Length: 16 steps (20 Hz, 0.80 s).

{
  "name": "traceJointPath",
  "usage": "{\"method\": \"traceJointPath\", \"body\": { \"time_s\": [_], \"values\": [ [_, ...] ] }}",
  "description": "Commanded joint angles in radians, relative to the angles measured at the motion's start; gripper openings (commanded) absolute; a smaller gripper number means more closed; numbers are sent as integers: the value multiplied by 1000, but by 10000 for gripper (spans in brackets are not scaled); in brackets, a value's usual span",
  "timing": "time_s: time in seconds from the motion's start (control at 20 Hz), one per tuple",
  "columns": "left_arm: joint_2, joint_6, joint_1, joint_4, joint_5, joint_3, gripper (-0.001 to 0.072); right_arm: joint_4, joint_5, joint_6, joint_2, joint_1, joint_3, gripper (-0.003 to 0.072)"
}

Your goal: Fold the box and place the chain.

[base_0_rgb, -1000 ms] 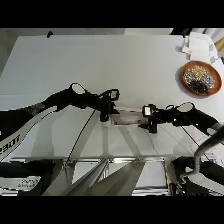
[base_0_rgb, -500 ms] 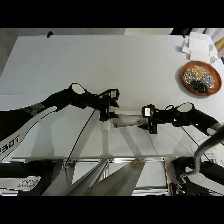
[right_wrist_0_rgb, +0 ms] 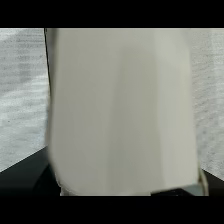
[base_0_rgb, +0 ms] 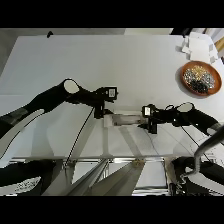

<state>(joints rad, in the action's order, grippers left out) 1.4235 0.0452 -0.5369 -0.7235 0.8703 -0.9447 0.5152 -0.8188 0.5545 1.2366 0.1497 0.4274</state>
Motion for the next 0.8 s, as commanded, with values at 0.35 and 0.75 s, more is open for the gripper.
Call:
{"method": "traceJointPath", "body": {
  "time_s": [0.35,0.75],
  "values": [
    [-266,-237,-1,-223,140,-1,8,2,-1,4,0,0,0,411],
    [-265,-454,-84,-132,255,0,5,2,-1,4,0,0,0,411]
  ]
}}
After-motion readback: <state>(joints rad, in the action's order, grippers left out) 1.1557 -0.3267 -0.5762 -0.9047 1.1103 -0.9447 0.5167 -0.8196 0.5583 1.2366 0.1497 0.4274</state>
